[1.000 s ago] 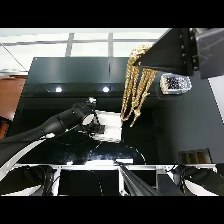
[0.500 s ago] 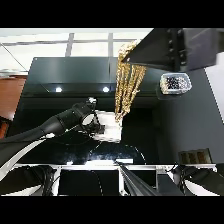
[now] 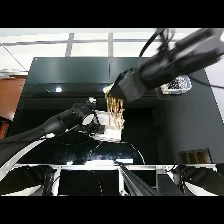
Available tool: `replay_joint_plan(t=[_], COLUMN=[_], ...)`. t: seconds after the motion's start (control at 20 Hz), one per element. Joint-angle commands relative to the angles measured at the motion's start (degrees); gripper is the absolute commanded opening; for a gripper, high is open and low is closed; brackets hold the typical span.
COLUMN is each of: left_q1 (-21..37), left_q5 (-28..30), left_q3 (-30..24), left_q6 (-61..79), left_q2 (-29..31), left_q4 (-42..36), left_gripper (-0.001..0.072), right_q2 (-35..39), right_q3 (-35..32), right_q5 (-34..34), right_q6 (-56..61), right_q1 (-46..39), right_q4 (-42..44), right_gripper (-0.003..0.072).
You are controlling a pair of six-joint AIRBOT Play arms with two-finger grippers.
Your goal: Fold the box and place the chain.
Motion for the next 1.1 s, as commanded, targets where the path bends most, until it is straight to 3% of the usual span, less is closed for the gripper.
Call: replay_joint_plan(t=[0.0, 0.55, 1.0, 1.05], left_q1=[0.0, 0.0, 0.0, 0.0], left_q5=[0.0, 0.0, 0.0, -0.1], left_q3=[0.0, 0.0, 0.0, 0.0], left_q6=[0.0, 0.0, 0.0, 0.0], left_q2=[0.0, 0.0, 0.0, 0.0], left_q4=[0.0, 0.0, 0.0, 0.0], left_gripper=[0.0027, 0.0027, 0.0028, 0.0027], right_q2=[-0.2, -0.2, -0.2, -0.2], right_q3=[-6.8, -22.6, -22.9, -22.9], right_q5=[-2.9, -12.1, -13.0, -13.0], right_q6=[0.0, 0.7, 0.7, 1.1], right_q1=[1.9, 1.9, 1.9, 1.9], right_q4=[-1.4, -1.1, -0.8, -0.9], right_gripper=[0.0021, 0.0022, 0.0026, 0.0202])
